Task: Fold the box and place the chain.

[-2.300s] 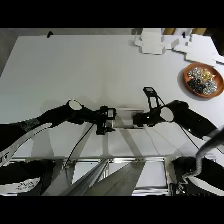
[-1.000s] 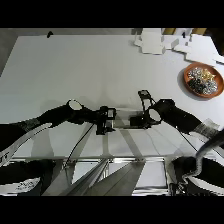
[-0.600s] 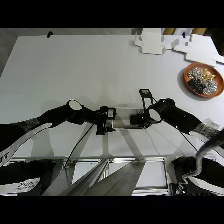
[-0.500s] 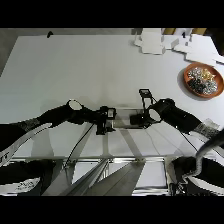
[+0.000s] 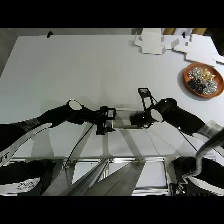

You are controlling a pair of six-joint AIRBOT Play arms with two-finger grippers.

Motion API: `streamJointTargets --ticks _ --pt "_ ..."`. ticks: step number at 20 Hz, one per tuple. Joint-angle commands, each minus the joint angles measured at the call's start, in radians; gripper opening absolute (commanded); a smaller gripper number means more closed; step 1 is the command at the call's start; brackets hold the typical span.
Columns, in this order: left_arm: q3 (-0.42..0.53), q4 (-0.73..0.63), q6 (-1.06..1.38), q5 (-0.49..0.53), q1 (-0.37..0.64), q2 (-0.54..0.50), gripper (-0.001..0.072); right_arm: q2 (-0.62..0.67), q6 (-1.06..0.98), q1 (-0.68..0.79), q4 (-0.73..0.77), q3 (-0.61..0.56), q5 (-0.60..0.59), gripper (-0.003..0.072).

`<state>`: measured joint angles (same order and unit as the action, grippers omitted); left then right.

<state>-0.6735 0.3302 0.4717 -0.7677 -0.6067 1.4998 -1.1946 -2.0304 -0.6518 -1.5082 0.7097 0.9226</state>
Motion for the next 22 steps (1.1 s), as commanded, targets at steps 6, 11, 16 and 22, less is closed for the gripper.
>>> streamJointTargets --ticks 6,11,16,22 --pt "0.0 -0.001 -0.001 0.0 0.0 -0.001 0.015 0.248 0.334 0.096 -0.006 0.115 0.277 0.0322" --pt "0.0 -0.001 -0.001 0.0 0.0 -0.001 0.015 0.24 0.474 0.323 -0.006 0.325 0.278 0.0318" --pt "0.0 -0.001 -0.001 0.0 0.0 -0.001 0.015 0.093 0.574 0.613 -0.006 0.508 0.24 0.0295" --pt "0.0 -0.001 -0.001 0.0 0.0 -0.001 0.015 -0.132 0.592 0.85 -0.006 0.576 0.123 0.029"
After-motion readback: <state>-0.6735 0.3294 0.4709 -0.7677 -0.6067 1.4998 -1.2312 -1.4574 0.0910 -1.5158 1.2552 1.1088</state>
